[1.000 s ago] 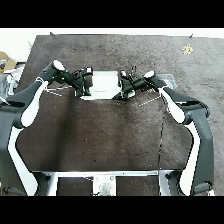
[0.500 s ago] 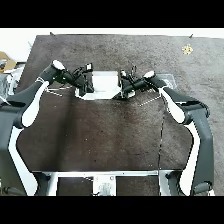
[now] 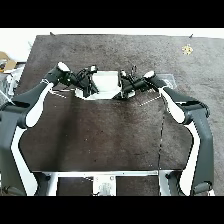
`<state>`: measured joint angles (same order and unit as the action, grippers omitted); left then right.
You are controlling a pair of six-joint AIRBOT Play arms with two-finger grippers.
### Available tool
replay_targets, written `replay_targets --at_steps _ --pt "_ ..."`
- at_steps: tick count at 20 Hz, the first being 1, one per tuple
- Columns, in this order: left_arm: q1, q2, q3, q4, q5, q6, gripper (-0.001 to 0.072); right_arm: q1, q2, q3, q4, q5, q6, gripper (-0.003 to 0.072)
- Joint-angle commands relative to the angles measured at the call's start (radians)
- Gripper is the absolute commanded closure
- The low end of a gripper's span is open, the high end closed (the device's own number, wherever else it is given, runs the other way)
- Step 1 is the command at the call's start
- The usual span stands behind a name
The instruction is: Fold the box and place the chain.
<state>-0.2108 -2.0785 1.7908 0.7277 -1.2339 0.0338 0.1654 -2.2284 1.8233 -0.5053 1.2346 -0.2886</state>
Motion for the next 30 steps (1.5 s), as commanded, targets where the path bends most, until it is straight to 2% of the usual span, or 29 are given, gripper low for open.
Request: replay_targets --at_steps 1,2,3,4,14,15,19,20,21,23,26,30 --pt "0.0 -0.001 0.0 0.035 0.004 0.0 0.0223 0.0 0.0 0.0 0.0 0.0 0.001 0.0248" --pt "0.0 0.0 0.0 0.025 0.004 -0.002 0.0105 0.0 0.0 0.0 0.0 0.0 0.001 0.0248" --pt "0.0 0.0 0.0 0.019 0.003 -0.003 0.0044 0.0 0.0 0.0 0.0 0.0 0.001 0.0248" --pt "0.0 0.0 0.0 0.019 0.003 -0.005 0.0032 0.0 0.0 0.0 0.0 0.0 0.001 0.0248" --pt "0.0 0.004 0.002 0.025 0.0 -0.007 0.0036 0.0 0.0 0.0 0.0 0.0 0.001 0.0247" --pt "0.001 0.008 0.002 0.024 0.0 -0.008 0.0076 0.0 0.0 0.0 0.0 0.0 0.001 0.0248" --pt "0.023 0.022 0.005 0.001 -0.02 -0.045 0.0089 0.0 0.0 0.0 0.0 0.0 0.001 0.0247" --pt "0.029 0.028 0.006 -0.004 -0.036 -0.052 0.0304 0.0 0.0 0.0 0.0 0.0 0.001 0.0248" --pt "0.034 0.033 0.016 -0.01 -0.071 -0.051 0.0474 0.0 0.0 0.0 0.0 0.0 0.001 0.0248" --pt "0.048 0.045 0.034 -0.01 -0.133 -0.051 0.0703 0.0 0.0 0.0 0.0 0.0 0.001 0.0248" --pt "0.089 0.072 0.081 -0.011 -0.223 -0.125 0.0701 0.0 0.0 0.0 0.0 0.0 0.001 0.0248" --pt "0.166 0.158 0.117 -0.009 -0.198 -0.445 0.0702 0.0 0.0 0.0 0.0 0.0 0.001 0.0248"
